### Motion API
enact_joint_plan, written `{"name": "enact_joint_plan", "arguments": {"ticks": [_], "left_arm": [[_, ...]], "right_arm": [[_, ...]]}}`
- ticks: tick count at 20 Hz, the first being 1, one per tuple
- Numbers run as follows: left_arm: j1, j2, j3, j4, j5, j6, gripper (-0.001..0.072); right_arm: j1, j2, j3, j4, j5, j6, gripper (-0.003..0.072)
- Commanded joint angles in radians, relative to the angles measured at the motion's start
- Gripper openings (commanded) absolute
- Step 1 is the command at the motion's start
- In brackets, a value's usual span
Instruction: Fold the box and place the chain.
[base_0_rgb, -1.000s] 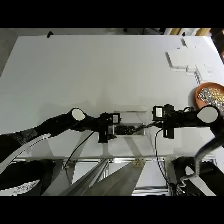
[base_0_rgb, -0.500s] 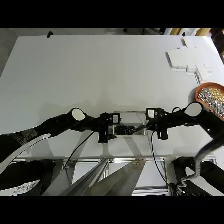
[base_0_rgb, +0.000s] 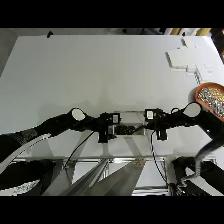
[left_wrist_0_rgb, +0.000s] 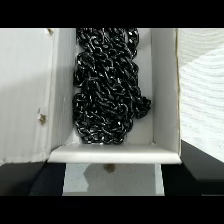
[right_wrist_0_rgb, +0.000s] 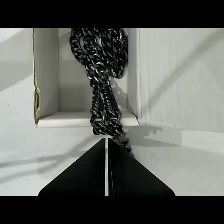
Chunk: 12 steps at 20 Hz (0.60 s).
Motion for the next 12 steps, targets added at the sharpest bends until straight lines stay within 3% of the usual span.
{"name": "enact_joint_plan", "arguments": {"ticks": [1,4,7,12], "left_arm": [[0.000,0.000,0.001,0.000,0.000,0.000,0.0173],[0.000,0.000,0.001,0.000,0.000,0.000,0.0173],[0.000,0.000,0.001,0.000,0.000,0.000,0.0173],[0.000,0.000,0.001,0.000,0.000,0.000,0.0173]], "right_arm": [[0.001,0.064,0.000,-0.018,0.010,0.020,0.0014],[0.001,0.068,0.000,-0.023,0.005,0.020,0.0015],[0.001,0.068,0.000,-0.045,-0.026,0.025,0.0155],[0.001,0.034,0.000,-0.012,-0.056,0.034,0.0160]]}}
